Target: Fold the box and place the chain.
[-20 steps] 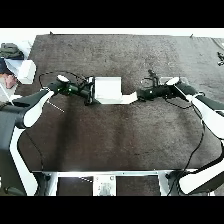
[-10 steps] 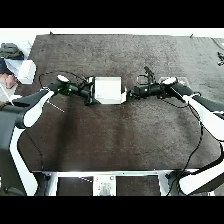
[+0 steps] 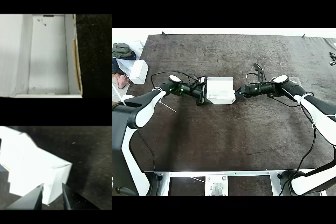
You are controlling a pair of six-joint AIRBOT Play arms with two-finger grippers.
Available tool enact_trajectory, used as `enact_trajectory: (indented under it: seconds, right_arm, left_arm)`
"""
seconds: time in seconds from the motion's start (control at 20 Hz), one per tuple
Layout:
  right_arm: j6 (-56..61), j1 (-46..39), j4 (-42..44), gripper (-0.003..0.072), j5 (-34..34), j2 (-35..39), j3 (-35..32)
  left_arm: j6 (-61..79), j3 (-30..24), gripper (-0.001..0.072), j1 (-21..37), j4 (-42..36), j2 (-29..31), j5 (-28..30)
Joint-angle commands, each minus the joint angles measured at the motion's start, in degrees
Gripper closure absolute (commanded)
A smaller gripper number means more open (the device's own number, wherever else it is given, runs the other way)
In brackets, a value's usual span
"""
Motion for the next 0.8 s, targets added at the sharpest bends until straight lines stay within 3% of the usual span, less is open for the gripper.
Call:
enact_trajectory:
  seconds: [0.0,0.05,0.25,0.3,0.75]
  right_arm:
    - [0.3,1.5,-0.5,0.0338,-1.0,0.0,0.3]
    - [0.3,1.5,-0.5,0.0179,-1.0,0.0,0.3]
    - [1.2,2.1,-0.6,0.0204,-1.2,0.0,0.3]
    - [1.3,2.5,-1.2,0.0294,-1.7,0.0,0.3]
    - [14.7,6.1,-17.2,0.0282,-1.3,-0.6,7.2]
  left_arm:
    - [0.0,0.0,0.0298,0.0,0.0,0.0,0.0]
    - [0.0,0.0,0.0298,0.0,0.0,0.0,0.0]
    - [0.0,0.0,0.0298,0.0,0.0,0.0,0.0]
    - [0.0,0.0,0.0298,0.0,0.0,0.0,0.0]
    - [0.0,0.0,0.0298,0.0,0.0,0.0,0.0]
